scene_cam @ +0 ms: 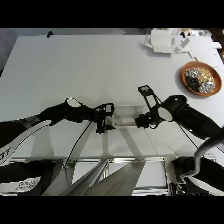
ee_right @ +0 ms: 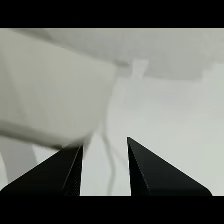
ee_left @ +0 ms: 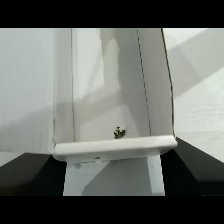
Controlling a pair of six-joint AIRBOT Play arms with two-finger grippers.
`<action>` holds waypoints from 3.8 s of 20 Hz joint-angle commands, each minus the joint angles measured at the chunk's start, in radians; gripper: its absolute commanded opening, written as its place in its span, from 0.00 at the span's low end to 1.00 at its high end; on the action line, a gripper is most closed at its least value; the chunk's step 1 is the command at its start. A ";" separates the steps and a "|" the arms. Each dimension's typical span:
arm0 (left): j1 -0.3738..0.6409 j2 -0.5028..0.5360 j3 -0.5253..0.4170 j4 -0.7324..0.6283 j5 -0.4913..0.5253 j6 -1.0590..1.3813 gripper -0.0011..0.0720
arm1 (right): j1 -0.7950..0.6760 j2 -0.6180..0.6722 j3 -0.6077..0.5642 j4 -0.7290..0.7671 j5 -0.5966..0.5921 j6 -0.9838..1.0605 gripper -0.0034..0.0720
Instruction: Fold the box and place the chain.
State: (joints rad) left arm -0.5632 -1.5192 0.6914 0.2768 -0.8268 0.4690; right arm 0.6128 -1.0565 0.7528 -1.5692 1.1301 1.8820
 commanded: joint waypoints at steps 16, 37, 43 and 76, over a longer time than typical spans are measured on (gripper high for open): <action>0.001 0.001 0.000 0.001 0.000 0.002 0.11 | -0.893 -0.409 0.679 0.024 0.007 -0.451 0.39; 0.001 0.001 0.000 0.000 0.000 0.002 0.11 | -1.025 -0.727 0.724 0.066 -0.150 -0.552 0.33; 0.001 0.001 0.000 0.000 0.000 0.002 0.11 | -1.025 -0.733 0.724 0.054 -0.158 -0.552 0.18; 0.001 0.001 0.000 0.000 0.000 0.002 0.11 | -0.505 0.269 0.726 0.453 0.458 -0.568 0.07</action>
State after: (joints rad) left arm -0.5629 -1.5192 0.6907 0.2771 -0.8268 0.4702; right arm -0.0238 -0.8547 1.4792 -1.1217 1.5478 1.2778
